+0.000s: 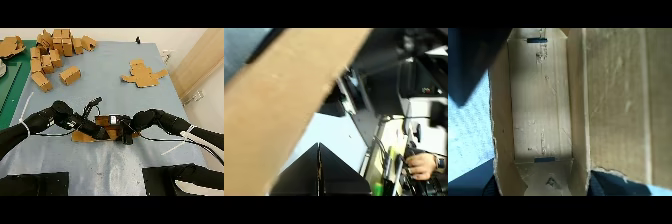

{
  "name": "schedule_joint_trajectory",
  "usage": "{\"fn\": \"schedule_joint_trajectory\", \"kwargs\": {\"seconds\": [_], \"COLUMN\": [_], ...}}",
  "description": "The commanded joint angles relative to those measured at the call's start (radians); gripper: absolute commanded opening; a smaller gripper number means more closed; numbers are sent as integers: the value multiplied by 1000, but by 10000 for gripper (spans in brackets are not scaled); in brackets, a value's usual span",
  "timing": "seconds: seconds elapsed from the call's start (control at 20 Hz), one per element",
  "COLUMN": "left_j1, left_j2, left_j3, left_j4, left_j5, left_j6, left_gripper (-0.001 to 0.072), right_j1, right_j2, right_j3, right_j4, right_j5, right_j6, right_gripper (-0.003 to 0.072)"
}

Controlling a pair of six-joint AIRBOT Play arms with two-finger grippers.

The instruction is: Fold the box.

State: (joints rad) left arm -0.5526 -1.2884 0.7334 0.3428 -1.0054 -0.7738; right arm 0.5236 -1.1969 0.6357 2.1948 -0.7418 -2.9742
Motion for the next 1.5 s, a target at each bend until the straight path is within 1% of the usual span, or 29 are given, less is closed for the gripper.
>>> {"fn": "schedule_joint_trajectory", "kwargs": {"seconds": [0.0,0.2,0.3,0.35,0.5,0.55,0.6,0.7,0.9,1.15,1.45], "left_j1": [-9,-9,-5,1,18,19,19,24,50,74,74], "left_j2": [-19,-34,-33,-33,-31,-28,-24,-16,-26,-37,-116], "left_j3": [1,1,3,11,47,53,55,62,64,65,66], "left_j4": [-6,-8,-50,-64,-66,-68,-76,-100,-103,-84,-72], "left_j5": [53,72,98,78,-72,-101,-102,-69,140,306,288], "left_j6": [-6,-13,-10,-8,-6,-10,-11,-9,-12,-32,-38], "left_gripper": [10,10,11,10,10,10,10,10,10,10,10], "right_j1": [0,0,0,0,0,0,0,0,0,0,0], "right_j2": [-1,-1,-1,-1,-1,-1,-1,-1,-1,-1,-1], "right_j3": [0,0,0,0,0,0,0,0,0,0,0], "right_j4": [0,0,0,0,0,0,0,0,0,0,0], "right_j5": [0,0,0,0,0,0,0,0,0,0,-1], "right_j6": [0,0,0,0,0,0,0,0,0,0,0], "right_gripper": [598,598,598,598,598,598,598,598,598,597,597]}}
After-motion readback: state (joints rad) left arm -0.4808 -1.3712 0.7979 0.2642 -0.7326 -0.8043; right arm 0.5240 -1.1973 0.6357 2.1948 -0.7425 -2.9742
